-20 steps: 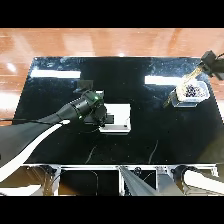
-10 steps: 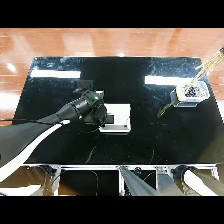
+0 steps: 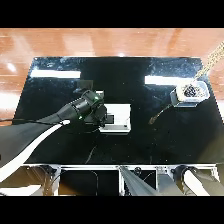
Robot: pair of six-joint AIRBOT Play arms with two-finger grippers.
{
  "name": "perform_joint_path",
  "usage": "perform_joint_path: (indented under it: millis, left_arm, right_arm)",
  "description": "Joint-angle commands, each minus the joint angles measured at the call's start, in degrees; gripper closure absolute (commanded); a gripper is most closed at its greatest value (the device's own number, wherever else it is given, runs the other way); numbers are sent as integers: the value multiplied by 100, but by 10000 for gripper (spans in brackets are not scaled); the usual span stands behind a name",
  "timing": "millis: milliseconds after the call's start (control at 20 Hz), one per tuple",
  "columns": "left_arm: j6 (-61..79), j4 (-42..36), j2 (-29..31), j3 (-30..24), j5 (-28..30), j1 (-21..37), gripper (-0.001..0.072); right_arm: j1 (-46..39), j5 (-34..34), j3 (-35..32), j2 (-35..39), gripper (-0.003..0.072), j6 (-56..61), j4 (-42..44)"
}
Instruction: Fold the box and place the chain.
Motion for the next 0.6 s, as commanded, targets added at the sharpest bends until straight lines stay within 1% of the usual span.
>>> perform_joint_path:
  millis: [0,250,550]
  left_arm:
    - [2,-2,-2,0,4,-2,688]
    - [2,-20,-2,0,4,-2,688]
    - [0,-17,-2,0,0,-15,688]
  right_arm:
    - [498,177,37,249,655,-170,240]
    - [1670,186,55,496,655,-199,240]
    - [2938,284,55,507,648,-175,271]
